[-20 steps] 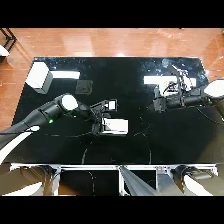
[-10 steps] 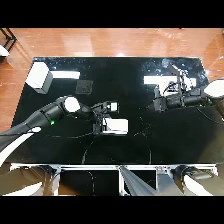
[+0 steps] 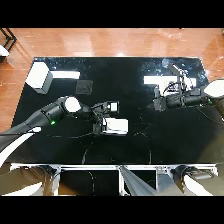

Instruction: Fold the box and place the chain.

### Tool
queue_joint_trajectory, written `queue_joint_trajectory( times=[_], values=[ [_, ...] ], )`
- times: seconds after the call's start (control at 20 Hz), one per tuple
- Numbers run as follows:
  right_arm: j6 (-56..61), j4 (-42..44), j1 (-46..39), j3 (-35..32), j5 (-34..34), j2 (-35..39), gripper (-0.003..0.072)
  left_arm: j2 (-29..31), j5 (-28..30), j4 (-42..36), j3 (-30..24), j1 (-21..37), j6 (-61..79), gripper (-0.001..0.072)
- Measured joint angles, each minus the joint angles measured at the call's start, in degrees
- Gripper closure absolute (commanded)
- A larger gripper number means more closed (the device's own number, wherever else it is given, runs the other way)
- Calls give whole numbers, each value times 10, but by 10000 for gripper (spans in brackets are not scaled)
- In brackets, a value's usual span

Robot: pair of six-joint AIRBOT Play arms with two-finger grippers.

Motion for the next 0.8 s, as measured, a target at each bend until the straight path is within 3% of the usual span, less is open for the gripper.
queue_joint_trajectory(
  times=[0.2, 0.25, 0.4, 0.45, 0.8],
  values=[
    [0, 0, 0, 0, -1, 0, 667, -7, -1, 0, 0, 0, 2, 98],
    [0, 0, 0, 0, -1, 0, 666, -8, -2, 0, 0, 0, 2, 144],
    [0, 0, 0, 0, -1, 0, 667, -10, -5, 2, 1, 0, 1, 426],
    [0, 0, 0, 0, -1, 0, 667, -10, -9, 6, 2, 0, -3, 472],
    [0, 0, 0, 0, -1, 0, 666, 29, -86, 118, 16, 36, -188, 470]
  ],
)
